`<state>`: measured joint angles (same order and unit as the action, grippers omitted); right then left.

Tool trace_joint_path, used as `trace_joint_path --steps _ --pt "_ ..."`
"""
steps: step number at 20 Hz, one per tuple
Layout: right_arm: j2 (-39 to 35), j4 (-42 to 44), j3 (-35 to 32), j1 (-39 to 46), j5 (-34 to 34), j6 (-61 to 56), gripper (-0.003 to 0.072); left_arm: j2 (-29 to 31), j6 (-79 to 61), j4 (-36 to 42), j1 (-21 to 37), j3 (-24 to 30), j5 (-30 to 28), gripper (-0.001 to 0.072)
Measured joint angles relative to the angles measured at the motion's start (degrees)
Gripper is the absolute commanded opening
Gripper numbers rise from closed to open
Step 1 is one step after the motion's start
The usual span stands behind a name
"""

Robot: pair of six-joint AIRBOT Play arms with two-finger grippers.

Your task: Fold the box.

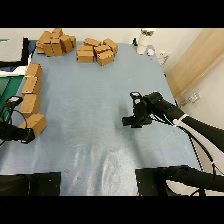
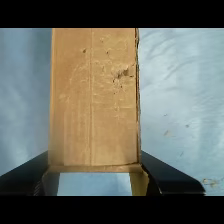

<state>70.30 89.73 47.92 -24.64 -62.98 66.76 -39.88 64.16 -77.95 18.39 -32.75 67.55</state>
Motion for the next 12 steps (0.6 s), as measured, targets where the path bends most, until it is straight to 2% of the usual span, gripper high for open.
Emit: trace_joint_path --steps 3,7,12 --pt "0.0 0.0 0.0 0.0 0.1 0.8 0.0003 0.2 2.1 -2.0 1.9 0.0 -0.1 0.0470" --pt "0.0 0.0 0.0 0.0 0.2 1.2 0.0003 -0.5 4.0 -3.3 3.0 0.1 -4.7 0.0470" --pt "0.0 0.3 0.0 0.0 0.2 1.4 0.0003 -6.7 4.7 -4.0 3.4 0.1 -11.8 0.0471"
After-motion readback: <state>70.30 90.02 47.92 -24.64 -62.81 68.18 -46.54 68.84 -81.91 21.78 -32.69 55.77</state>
